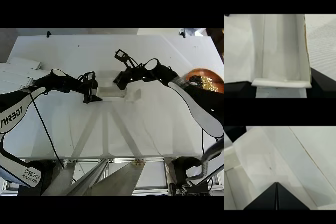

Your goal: Fold the box and place the chain.

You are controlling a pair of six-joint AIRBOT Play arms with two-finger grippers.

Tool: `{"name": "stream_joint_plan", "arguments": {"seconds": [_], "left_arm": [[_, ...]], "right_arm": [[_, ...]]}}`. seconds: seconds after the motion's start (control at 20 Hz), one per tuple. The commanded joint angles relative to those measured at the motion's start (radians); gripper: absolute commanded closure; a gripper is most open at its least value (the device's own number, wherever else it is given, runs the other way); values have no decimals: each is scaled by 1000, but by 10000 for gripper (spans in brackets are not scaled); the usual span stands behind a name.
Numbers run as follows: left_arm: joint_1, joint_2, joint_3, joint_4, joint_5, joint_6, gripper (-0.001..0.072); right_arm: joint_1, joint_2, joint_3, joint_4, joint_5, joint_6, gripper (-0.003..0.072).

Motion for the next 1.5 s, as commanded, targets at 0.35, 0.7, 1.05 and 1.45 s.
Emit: {"name": "stream_joint_plan", "arguments": {"seconds": [0.35,0.7,1.05,1.45], "left_arm": [[-1,0,0,2,-5,0,297],[-1,0,0,2,-5,0,297],[-1,0,0,2,-5,0,297],[-1,0,0,3,-5,0,297]], "right_arm": [[-44,188,2,-71,241,8,673],[-130,208,-27,-365,359,3,110],[-79,116,-42,-387,328,-184,151],[-17,52,-42,-348,322,-215,161]]}}
